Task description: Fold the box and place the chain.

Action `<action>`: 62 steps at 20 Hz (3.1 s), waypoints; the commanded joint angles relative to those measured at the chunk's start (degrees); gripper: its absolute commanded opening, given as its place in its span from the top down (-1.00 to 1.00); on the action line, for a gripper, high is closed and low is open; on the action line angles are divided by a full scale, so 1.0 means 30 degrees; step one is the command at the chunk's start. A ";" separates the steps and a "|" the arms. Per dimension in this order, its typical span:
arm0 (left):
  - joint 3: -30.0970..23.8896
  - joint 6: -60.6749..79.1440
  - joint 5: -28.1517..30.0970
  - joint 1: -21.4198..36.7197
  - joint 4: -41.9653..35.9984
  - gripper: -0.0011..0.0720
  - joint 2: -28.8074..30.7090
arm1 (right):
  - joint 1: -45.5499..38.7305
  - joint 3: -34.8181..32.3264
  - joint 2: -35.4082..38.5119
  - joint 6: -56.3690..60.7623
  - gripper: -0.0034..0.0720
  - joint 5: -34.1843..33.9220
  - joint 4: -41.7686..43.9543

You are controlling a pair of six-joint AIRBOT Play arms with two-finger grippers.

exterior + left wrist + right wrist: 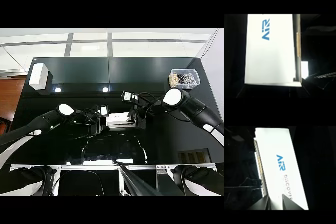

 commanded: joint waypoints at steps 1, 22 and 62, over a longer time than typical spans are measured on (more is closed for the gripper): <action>0.0007 -0.0015 0.0073 0.0007 0.0000 -0.12 -0.0015 | 0.0007 0.0000 0.0015 0.0007 0.36 0.0036 0.0189; 0.0007 -0.0022 0.0080 0.0007 0.0000 -0.12 -0.0015 | -0.2382 -0.1071 0.1508 1.0083 0.87 0.3752 0.3402; 0.2586 -0.7570 -0.1224 -0.0940 -0.2251 -0.98 0.1982 | -1.0265 -0.1566 0.6215 1.5555 0.87 0.2033 -0.1268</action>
